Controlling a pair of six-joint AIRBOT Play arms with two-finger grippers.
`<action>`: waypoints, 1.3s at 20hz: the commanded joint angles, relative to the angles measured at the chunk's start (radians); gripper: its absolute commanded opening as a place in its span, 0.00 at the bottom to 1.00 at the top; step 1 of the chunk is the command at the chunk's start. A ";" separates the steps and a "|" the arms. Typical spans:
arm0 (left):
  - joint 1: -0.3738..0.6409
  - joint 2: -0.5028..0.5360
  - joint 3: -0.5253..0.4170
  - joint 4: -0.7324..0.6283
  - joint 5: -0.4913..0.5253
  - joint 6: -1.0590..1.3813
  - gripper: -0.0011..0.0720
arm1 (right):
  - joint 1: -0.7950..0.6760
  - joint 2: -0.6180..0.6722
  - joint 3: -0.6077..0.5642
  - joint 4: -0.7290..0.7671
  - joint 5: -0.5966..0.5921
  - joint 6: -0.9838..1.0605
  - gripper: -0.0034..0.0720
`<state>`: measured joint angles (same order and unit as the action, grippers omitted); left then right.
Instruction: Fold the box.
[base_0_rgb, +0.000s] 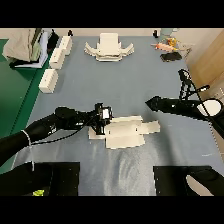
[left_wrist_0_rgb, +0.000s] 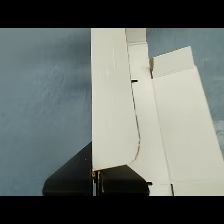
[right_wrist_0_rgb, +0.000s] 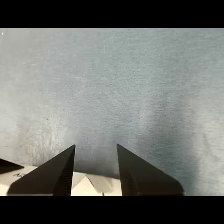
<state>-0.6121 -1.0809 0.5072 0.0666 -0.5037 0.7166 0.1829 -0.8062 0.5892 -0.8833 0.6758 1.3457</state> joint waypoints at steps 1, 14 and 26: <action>-0.021 -0.002 -0.037 -0.121 -0.035 0.066 0.03 | 0.000 -0.001 0.000 0.000 -0.003 0.000 0.58; -0.005 -0.002 -0.014 -0.006 -0.065 -0.079 0.04 | 0.000 -0.001 0.000 0.000 -0.003 -0.004 0.58; 0.138 -0.158 0.136 0.121 -0.285 -0.079 0.04 | 0.000 -0.001 0.000 0.000 -0.004 -0.019 0.58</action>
<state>-0.4606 -1.2163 0.6254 0.1520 -0.8097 0.6144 0.1829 -0.8066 0.5892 -0.8833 0.6720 1.3273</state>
